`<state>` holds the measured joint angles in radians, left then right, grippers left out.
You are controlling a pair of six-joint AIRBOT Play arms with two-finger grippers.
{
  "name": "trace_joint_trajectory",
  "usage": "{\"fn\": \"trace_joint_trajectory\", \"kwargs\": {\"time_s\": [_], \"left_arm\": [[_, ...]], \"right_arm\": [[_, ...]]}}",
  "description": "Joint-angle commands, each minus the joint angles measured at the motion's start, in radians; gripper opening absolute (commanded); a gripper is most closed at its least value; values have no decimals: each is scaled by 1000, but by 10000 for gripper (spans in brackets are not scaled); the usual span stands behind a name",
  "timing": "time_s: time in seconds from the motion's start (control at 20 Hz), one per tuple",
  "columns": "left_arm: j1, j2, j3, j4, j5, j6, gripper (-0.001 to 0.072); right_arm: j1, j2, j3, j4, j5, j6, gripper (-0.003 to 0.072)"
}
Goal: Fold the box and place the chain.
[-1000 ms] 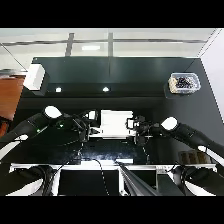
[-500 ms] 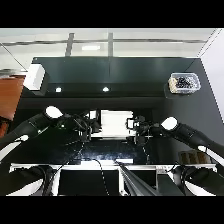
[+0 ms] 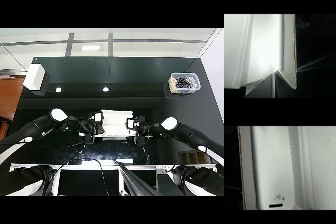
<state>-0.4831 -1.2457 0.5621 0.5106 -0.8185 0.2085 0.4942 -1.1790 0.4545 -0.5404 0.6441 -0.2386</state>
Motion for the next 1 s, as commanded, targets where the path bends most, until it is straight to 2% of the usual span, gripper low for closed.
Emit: {"fn": "trace_joint_trajectory", "kwargs": {"time_s": [0.0,0.4,0.45,0.5,0.65,0.7,0.75,0.85,0.95], "left_arm": [[7,-2,1,1,6,-16,64],[1,-2,1,1,5,-15,73],[1,-2,1,1,5,-15,125],[1,-2,1,1,6,-14,235],[1,-2,1,1,5,-14,248],[1,-2,1,1,6,-14,196],[1,-2,1,1,6,-14,173],[1,-2,1,1,6,-14,318],[2,-2,1,1,7,-14,311]], "right_arm": [[0,0,0,0,0,0,307],[0,0,0,0,0,0,307],[0,0,0,0,0,0,307],[0,0,0,0,0,0,307],[0,0,0,0,0,0,307],[0,0,0,0,0,0,307],[0,0,0,0,0,0,307],[0,0,0,0,0,0,307],[0,0,0,0,0,0,307]]}}
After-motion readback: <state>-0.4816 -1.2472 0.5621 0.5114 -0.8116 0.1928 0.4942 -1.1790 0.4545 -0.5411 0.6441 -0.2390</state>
